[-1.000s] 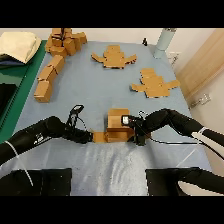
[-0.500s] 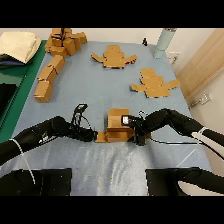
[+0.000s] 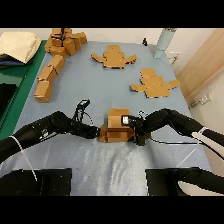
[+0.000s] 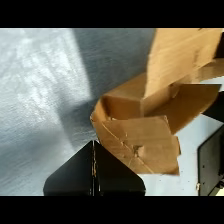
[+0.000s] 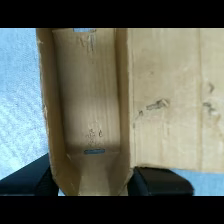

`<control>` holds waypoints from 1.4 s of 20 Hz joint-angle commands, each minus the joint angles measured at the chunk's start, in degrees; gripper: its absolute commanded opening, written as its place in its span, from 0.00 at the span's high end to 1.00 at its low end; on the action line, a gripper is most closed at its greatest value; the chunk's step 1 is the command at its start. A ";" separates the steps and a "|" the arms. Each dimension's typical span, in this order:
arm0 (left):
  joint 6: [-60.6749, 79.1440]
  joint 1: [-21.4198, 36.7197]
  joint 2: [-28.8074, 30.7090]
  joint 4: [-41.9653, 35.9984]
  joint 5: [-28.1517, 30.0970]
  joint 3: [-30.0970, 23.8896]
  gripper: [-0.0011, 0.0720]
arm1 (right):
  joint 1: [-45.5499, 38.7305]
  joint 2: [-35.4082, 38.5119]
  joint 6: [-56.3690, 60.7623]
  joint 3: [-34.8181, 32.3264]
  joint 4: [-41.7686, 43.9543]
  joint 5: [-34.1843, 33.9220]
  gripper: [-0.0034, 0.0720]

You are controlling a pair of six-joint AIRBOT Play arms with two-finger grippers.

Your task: Fold the box.

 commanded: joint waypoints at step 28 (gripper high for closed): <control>15.61 5.77 -3.74 -16.59 -11.93 3.30 0.57 | 0.00 -0.02 0.00 0.07 0.00 0.00 0.35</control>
